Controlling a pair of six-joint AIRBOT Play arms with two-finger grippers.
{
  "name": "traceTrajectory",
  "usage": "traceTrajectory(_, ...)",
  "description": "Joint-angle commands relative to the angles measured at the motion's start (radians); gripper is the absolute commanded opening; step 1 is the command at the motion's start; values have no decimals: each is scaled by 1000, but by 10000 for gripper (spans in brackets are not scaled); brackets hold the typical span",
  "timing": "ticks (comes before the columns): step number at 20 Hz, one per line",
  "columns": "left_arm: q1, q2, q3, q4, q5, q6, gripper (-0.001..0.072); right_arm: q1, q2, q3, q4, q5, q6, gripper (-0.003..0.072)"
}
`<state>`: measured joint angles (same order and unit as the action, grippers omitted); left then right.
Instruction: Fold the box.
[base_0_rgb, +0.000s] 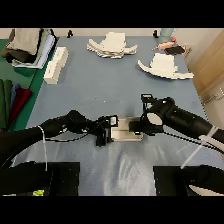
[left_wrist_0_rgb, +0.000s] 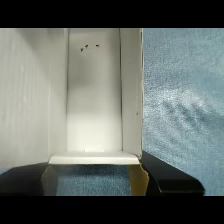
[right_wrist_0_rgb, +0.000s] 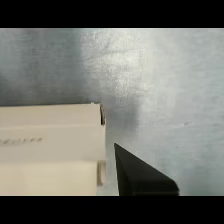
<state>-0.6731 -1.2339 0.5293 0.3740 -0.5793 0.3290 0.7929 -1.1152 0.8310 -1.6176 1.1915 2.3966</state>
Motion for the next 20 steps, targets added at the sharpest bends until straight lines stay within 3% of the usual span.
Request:
traceTrajectory(1, 0, 1, 1, 0, 1, -1, 521, 0, 119, 1, -13, 77, -4, 384)
traceTrajectory(2, 0, 1, 1, 0, 1, -1, 521, -2, 158, 1, -31, 92, -4, 345)
traceTrajectory(5, 0, 1, 1, 0, 1, -1, 521, -62, 238, 0, -108, 130, -28, -1)
traceTrajectory(8, 0, 1, 1, 0, 1, -1, 521, -230, 221, -2, -67, 120, -210, -1)
traceTrajectory(10, 0, 1, 1, 0, 1, -1, 521, -371, 172, -1, 34, 46, -389, -1)
traceTrajectory(12, 0, 1, 1, 0, 1, -1, 521, -528, 85, -1, 256, -37, -647, -1)
traceTrajectory(14, 0, 1, 1, 0, 1, -1, 521, -657, -31, 4, 573, -54, -937, -1)
traceTrajectory(17, 0, 1, 1, 0, 1, -1, 522, -739, -207, 42, 1022, 54, -1291, -1)
traceTrajectory(20, 0, 1, 1, 0, 1, -1, 521, -700, -317, 98, 1189, 204, -1441, -1)
